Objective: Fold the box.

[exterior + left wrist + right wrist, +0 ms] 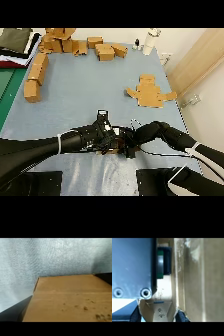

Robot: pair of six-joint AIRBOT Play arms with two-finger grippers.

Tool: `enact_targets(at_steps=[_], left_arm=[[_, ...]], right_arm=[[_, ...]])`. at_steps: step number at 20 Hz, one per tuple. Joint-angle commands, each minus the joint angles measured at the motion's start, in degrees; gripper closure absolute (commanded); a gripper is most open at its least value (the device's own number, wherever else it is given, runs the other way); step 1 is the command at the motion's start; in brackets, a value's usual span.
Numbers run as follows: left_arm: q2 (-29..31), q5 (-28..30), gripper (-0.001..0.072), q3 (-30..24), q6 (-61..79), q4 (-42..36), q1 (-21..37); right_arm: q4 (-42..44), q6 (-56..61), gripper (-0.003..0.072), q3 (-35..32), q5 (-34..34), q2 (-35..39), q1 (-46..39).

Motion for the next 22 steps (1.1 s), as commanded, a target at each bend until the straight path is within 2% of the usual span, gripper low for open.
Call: enact_targets(at_steps=[1,7,8,9,10,11,12,13,15,17,18,20,21,22], left_arm=[[3.48,-1.86,0.0141,0.15,-1.2,3.21,0.76],[9.29,-8.94,0.0143,0.13,0.66,5.22,2.71],[9.64,-10.54,0.0207,0.13,1.64,5.18,2.78],[9.77,-12.46,0.0359,0.13,2.62,5.16,2.75],[9.75,-14.27,0.0412,0.13,4.17,5.16,2.75],[9.75,-15.72,0.0419,0.13,5.81,5.18,2.75],[9.75,-17.0,0.048,0.13,7.41,5.18,2.75],[9.75,-18.62,0.0695,0.09,9.14,5.49,2.75],[10.29,-20.96,0.0697,-1.55,12.15,5.99,2.75],[13.44,-18.1,0.0699,-8.09,15.5,3.1,2.84],[16.17,-13.33,0.0699,-13.35,20.2,-1.64,3.56],[23.52,-1.16,0.0699,-26.69,44.17,-21.92,7.91],[27.63,2.36,0.0698,-32.63,58.21,-32.2,11.45],[31.12,3.96,0.0697,-36.59,69.57,-38.62,14.93]], right_arm=[[-0.02,-0.04,0.0277,-0.02,0.02,-0.02,0.04],[-0.02,-0.04,0.0277,-0.02,0.02,-0.02,0.04],[-0.04,-0.04,0.0277,-0.02,0.0,-0.02,0.04],[-0.09,-0.04,0.0277,-0.02,0.02,-0.02,0.04],[-0.11,-0.04,0.0277,-0.02,0.02,-0.02,0.02],[-0.11,-0.04,0.0277,-0.02,0.0,-0.02,0.04],[-0.11,-0.04,0.0277,-0.02,0.02,-0.02,0.04],[-0.11,-0.04,0.0277,-0.02,0.02,-0.02,0.04],[-0.11,-0.04,0.0277,-0.02,0.02,-0.02,0.04],[-0.11,-0.04,0.0277,-0.02,0.02,-0.02,0.04],[-0.11,-0.04,0.0277,-0.02,0.02,-0.02,0.04],[-0.11,-0.04,0.0277,-0.02,0.02,-0.02,0.04],[-0.11,-0.04,0.0277,-0.02,0.02,-0.02,0.04],[-0.13,-0.04,0.0277,-0.02,0.0,-0.02,0.04]])
